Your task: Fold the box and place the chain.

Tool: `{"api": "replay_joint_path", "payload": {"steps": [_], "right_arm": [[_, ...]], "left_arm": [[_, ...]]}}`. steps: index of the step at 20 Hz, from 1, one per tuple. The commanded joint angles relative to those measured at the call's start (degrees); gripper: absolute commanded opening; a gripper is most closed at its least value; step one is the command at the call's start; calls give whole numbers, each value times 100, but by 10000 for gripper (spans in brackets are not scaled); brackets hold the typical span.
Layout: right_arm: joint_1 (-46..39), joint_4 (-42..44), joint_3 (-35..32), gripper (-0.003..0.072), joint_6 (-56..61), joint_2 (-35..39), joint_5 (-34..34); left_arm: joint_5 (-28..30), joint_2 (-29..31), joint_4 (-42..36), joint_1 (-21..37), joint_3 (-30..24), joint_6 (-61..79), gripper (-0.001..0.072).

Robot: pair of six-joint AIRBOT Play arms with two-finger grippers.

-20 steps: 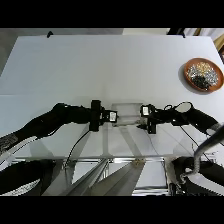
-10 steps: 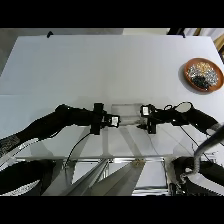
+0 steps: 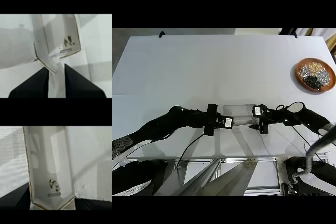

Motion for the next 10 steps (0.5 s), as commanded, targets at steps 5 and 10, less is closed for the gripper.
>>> {"api": "replay_joint_path", "payload": {"steps": [5, 10], "right_arm": [[0, 2, -2, 398, 2, 4, 0], [0, 2, -2, 398, 2, 4, -2]], "left_arm": [[-109, -7, -122, -140, -2, 2, 136], [-588, -7, -125, -258, -2, 0, 136]]}}
